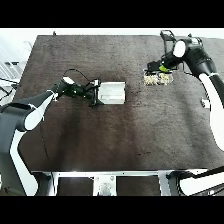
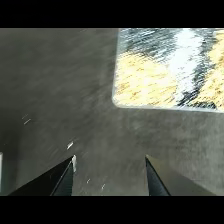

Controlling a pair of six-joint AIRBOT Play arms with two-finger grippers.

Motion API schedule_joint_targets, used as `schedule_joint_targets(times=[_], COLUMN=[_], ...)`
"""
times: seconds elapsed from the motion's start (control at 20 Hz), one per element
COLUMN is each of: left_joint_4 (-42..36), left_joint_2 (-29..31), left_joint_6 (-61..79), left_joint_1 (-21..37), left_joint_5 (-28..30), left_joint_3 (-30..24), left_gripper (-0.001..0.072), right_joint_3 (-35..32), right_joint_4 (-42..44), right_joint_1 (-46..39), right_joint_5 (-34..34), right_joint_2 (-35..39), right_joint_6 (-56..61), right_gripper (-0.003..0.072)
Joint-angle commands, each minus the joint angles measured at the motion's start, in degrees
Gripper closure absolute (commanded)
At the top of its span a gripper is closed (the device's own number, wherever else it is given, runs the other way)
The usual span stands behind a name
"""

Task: Fold the box and place the chain.

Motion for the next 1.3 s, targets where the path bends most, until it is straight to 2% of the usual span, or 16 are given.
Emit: schedule_joint_targets(times=[0.0,0.25,0.35,0.4,0.7,0.8,0.85,0.9,1.25], left_joint_4=[-0.07,-0.09,-0.07,-0.09,-0.07,-0.07,-0.09,-0.07,-0.07], left_joint_2=[-0.02,-0.02,-0.02,-0.02,-0.02,-0.02,-0.02,-0.02,-0.02], left_joint_6=[0.0,0.0,0.0,0.0,0.0,0.0,0.0,0.0,0.0], left_joint_1=[0.0,0.02,0.0,0.02,0.02,0.02,0.02,0.02,0.02], left_joint_5=[0.09,0.13,0.15,0.15,0.2,0.2,0.22,0.2,0.22], left_joint_3=[-0.02,-0.02,-0.02,-0.02,-0.02,-0.02,-0.02,-0.02,-0.02], left_gripper=[0.0364,0.0364,0.0364,0.0364,0.0364,0.0364,0.0364,0.0364,0.0364], right_joint_3=[-1.07,2.47,5.09,6.16,6.84,6.82,6.84,7.1,7.56], right_joint_4=[13.64,15.74,17.05,17.27,17.25,17.11,16.81,16.59,16.59], right_joint_1=[-7.32,-8.33,-8.33,-8.33,-8.33,-8.22,-8.26,-8.35,-8.31], right_joint_5=[-6.71,-10.03,-10.03,-10.01,-9.51,-8.46,-8.57,-8.57,-7.98], right_joint_2=[-5.09,-13.92,-16.55,-17.49,-19.02,-19.37,-19.37,-19.1,-10.05], right_joint_6=[-7.61,-11.43,-11.52,-11.5,-10.88,-10.97,-11.54,-11.5,-11.52], right_gripper=[0.0176,0.0177,0.0201,0.024,0.0269,0.0459,0.0629,0.0674,0.0676])
